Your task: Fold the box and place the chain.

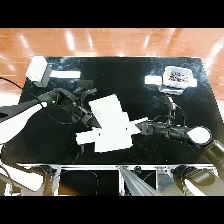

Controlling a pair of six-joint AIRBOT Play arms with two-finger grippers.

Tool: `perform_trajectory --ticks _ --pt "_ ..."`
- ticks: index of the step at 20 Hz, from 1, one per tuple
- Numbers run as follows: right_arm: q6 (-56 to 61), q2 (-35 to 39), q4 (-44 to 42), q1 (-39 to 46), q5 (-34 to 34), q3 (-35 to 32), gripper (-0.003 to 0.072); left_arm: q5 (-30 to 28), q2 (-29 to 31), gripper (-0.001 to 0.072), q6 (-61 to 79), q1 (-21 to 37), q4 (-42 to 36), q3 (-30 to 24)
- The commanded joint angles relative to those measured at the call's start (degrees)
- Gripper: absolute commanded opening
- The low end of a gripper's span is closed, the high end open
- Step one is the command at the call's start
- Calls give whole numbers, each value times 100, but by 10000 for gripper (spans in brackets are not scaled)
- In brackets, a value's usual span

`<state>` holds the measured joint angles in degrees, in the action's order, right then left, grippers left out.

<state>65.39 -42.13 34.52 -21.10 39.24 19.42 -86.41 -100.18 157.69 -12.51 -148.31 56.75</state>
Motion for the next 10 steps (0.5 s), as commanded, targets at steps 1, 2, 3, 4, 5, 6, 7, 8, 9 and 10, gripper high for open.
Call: perform_trajectory --ticks 1,2,3,4,5,6,7,8,9,10 --pt "2 7 -2 4 -7 -2 29 94 -4 440 46 -105 74 -2" --pt "2 7 0 4 -7 -2 29 98 -4 385 111 -107 74 -2" --pt "0 7 2 4 -7 -2 28 133 -4 267 120 -105 68 -2" --pt "0 7 2 4 -7 -2 28 129 -4 184 125 -103 68 -2" --pt "0 7 4 4 -7 -2 28 131 -4 169 129 -103 66 -2" --pt "0 7 4 4 -7 -2 28 116 -4 109 133 -105 66 0" --pt "0 7 4 4 -7 -2 30 103 -4 107 133 -105 66 0" --pt "0 7 4 4 -7 -2 86 74 -4 86 133 -105 66 0" --pt "0 7 9 4 -7 -2 503 26 -4 53 140 -105 66 7" --pt "0 7 111 4 -37 9 715 -42 -2 51 157 -105 63 13"
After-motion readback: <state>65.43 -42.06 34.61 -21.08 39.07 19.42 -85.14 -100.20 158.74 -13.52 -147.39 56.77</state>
